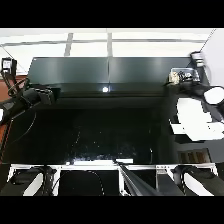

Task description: Fold the box and place the chain.

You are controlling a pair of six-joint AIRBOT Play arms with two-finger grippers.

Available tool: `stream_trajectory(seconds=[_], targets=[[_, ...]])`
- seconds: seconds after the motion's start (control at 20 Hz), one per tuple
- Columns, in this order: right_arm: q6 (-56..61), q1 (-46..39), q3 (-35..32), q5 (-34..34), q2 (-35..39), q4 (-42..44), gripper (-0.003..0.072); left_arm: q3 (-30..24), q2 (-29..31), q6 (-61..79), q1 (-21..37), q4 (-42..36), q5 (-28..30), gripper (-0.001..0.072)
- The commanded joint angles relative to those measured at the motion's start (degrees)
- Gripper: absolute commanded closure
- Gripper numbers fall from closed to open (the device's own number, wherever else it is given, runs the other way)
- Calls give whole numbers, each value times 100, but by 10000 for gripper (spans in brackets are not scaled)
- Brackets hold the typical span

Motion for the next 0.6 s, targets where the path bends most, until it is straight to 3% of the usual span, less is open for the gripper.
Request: stream_trajectory(seconds=[0.0, 0.1, 0.25, 0.4, 0.55], targets=[[1764, -1956, 348, 57, -308, -1502, -23, -2, -144, -254, -11, -20, -17, 7], [1744, -3418, 702, 444, -710, -914, -22, -2, -199, -304, -26, -17, -15, 7], [415, -4887, 1556, 1941, -1552, -343, -22, -2, -310, -304, -28, -17, -13, 7], [-616, -5359, 2203, 3294, -2393, -243, -22, -2, -407, -308, -28, -20, -15, 7], [-2100, -5250, 2253, 3904, -2911, -26, -22, -2, -505, -308, -28, -20, -37, 7]])
